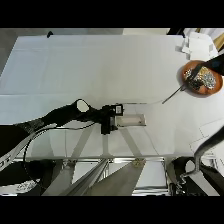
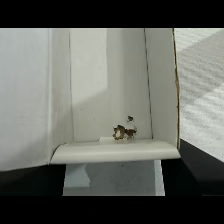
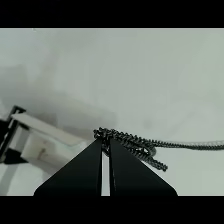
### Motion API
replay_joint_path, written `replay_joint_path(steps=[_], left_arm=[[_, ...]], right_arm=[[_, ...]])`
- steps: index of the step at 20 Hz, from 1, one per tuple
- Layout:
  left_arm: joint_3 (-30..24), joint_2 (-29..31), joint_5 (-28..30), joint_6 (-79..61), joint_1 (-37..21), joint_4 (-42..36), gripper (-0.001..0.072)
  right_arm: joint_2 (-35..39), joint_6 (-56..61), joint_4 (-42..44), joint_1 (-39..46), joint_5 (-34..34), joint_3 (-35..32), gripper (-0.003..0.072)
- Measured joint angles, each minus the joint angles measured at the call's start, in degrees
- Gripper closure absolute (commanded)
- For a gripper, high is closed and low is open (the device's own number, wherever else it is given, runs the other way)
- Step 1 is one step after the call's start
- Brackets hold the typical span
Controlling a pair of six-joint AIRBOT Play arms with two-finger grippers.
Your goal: Fold the box and place the chain.
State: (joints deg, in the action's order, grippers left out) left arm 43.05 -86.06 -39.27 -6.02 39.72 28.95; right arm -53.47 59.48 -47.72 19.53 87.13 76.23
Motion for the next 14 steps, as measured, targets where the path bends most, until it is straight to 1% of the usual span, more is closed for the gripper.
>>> replay_joint_path(steps=[3,8,14], left_arm=[[0.0,0.0,0.0,0.0,0.0,0.0,0.0435],[0.0,0.0,0.0,0.0,0.0,0.0,0.0435],[0.0,0.0,0.0,0.0,0.0,0.0,0.0435]], right_arm=[[1.8,-0.2,-0.1,-6.6,1.9,0.0,0.0673],[3.2,0.5,-3.5,-16.3,3.4,-0.2,0.0673],[5.0,1.6,-4.7,-23.2,4.6,-1.5,0.0673]])
